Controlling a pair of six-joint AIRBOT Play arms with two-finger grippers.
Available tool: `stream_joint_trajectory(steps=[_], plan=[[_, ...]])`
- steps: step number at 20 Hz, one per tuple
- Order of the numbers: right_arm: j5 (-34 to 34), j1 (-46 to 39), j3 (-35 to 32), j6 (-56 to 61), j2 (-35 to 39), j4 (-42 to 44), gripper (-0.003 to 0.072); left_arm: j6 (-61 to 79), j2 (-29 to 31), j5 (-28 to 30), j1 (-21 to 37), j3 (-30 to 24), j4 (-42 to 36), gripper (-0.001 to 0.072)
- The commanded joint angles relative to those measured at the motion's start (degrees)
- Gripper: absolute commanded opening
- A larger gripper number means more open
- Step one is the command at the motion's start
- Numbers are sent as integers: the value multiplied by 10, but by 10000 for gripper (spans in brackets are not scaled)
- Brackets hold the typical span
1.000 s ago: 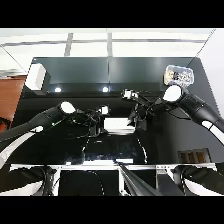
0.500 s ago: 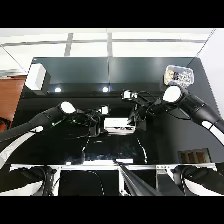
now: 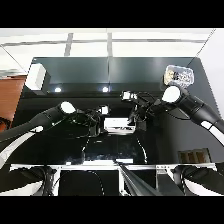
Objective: Fold the box and place the chain.
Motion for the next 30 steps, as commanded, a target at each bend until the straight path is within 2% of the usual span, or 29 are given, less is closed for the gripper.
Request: stream_joint_trajectory(steps=[1, 11, 12, 23, 28, 30], plan=[[2, 1, 0, 1, 0, -2, 211, 0, 0, 0, 0, 0, 0, 463], [4, 1, 0, 1, 0, -14, 213, 0, 0, 0, 0, 0, 0, 463], [3, 1, 0, 1, 0, -14, 312, 0, 0, 0, 0, 0, 0, 463], [7, 7, -15, 2, 0, -16, 312, 0, 0, 0, 0, 0, 0, 463], [13, 6, -16, 46, 4, -23, 311, 0, 0, 0, 0, 0, 0, 463], [26, 6, -6, 98, 20, -23, 312, 0, 0, 0, 0, 0, 0, 463]])
